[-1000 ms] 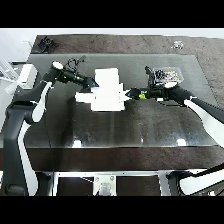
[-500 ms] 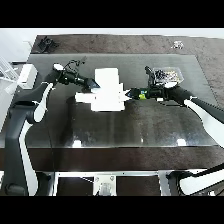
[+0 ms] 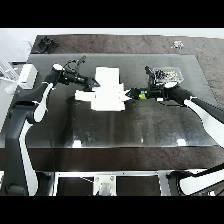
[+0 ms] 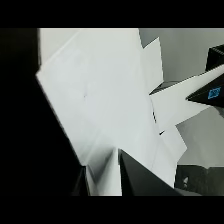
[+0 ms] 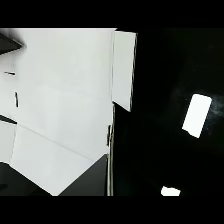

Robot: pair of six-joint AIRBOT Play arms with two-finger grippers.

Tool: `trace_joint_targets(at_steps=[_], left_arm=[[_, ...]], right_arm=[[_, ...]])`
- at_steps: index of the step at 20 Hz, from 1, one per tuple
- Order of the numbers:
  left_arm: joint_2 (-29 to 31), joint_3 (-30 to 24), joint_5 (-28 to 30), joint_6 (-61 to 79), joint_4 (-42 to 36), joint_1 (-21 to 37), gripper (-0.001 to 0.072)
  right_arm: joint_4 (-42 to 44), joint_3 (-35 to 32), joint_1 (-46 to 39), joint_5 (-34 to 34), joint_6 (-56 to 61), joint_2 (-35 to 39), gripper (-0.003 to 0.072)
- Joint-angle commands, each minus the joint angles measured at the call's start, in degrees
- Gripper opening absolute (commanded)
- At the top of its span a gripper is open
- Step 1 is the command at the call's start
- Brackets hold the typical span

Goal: Fold the box and place the chain.

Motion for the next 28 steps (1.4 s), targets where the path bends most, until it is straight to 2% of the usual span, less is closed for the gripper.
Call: trace_joint_targets(at_steps=[1,2,3,4,5,9,10,12,13,14,15,19,22,28], left_arm=[[-0.02,0.00,0.02,0.55,-0.09,0.00,0.0232],[-0.02,0.00,-0.02,0.66,-0.07,0.00,0.0168],[-0.02,0.00,-0.02,0.81,-0.07,0.00,0.0168],[-0.02,0.00,-0.24,1.66,-0.07,0.00,0.0093],[0.00,0.00,-0.24,3.69,-0.11,0.00,0.0070],[0.00,0.02,-2.27,7.93,-1.09,0.00,0.0069],[0.00,0.00,-2.97,8.90,-1.11,0.00,0.0029],[0.00,0.00,-3.72,10.78,-1.27,0.00,0.0022],[0.00,0.02,-4.24,12.20,-1.57,0.00,0.0022],[0.00,0.00,-4.76,12.85,-2.25,0.00,0.0021],[0.02,0.00,-5.53,14.58,-3.19,0.09,0.0021],[0.02,-0.11,-9.29,23.41,-4.46,0.13,0.0018],[0.07,-1.01,-13.51,32.09,-8.81,0.24,0.0016],[0.20,-1.01,-15.08,42.86,-10.95,0.24,0.0016]], right_arm=[[0.00,0.02,-0.02,0.04,0.00,-0.02,0.0010],[0.00,0.02,-0.02,0.04,0.00,-0.02,0.0010],[0.00,0.02,-0.02,0.04,0.00,-0.02,0.0010],[0.00,0.02,-0.02,0.04,0.00,-0.02,0.0011],[0.00,0.02,-0.02,0.04,0.02,-0.02,0.0011],[0.04,0.04,-0.02,0.11,0.02,0.00,0.0011],[0.04,0.04,-0.02,0.26,0.02,0.00,0.0011],[0.07,0.04,-0.07,0.33,0.02,0.04,0.0012],[0.11,0.17,-0.46,1.31,-0.57,0.31,0.0112],[0.76,0.61,-1.11,3.41,-3.21,0.74,0.0299],[1.88,1.16,-1.97,5.11,-4.76,1.40,0.0395],[3.06,3.23,-6.40,7.85,-4.94,5.46,0.0395],[3.06,3.28,-8.66,7.89,-4.94,7.43,0.0394],[3.04,2.34,-8.94,8.22,-6.45,7.52,0.0394]])
